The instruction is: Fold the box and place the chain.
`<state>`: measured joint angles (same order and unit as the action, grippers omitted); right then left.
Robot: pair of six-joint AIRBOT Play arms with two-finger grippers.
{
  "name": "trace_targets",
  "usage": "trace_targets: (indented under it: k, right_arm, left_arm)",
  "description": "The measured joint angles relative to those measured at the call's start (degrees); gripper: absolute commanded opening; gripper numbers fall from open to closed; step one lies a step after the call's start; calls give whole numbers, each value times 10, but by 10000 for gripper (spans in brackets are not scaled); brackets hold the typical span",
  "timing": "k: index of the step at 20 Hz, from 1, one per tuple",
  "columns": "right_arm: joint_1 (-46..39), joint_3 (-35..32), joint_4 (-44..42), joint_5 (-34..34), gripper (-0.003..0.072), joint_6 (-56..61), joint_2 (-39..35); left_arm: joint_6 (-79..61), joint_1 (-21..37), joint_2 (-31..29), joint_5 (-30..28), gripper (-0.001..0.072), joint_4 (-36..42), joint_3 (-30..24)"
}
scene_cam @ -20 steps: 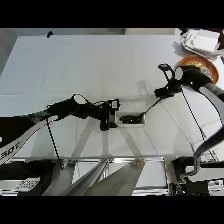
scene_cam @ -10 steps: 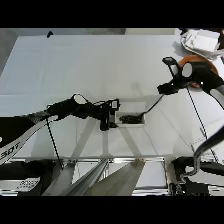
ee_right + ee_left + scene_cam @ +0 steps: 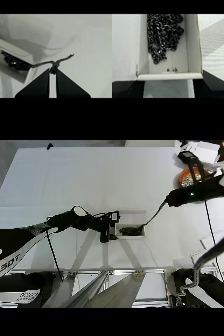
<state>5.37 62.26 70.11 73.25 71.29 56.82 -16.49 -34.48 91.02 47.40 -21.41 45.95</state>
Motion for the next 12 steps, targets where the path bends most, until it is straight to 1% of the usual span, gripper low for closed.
trace_targets:
  k: [3,5,9,12]
  right_arm:
    - [0,0,-72,28,13,-17,-55]
    - [0,0,-116,42,13,-27,-79]
    - [1,-12,-203,46,13,-57,-98]
    - [22,-50,-238,26,13,-80,-101]
  left_arm:
    - [0,0,0,0,209,0,0]
    - [0,0,0,0,209,0,0]
    - [0,0,0,0,209,0,0]
    - [0,0,0,0,209,0,0]
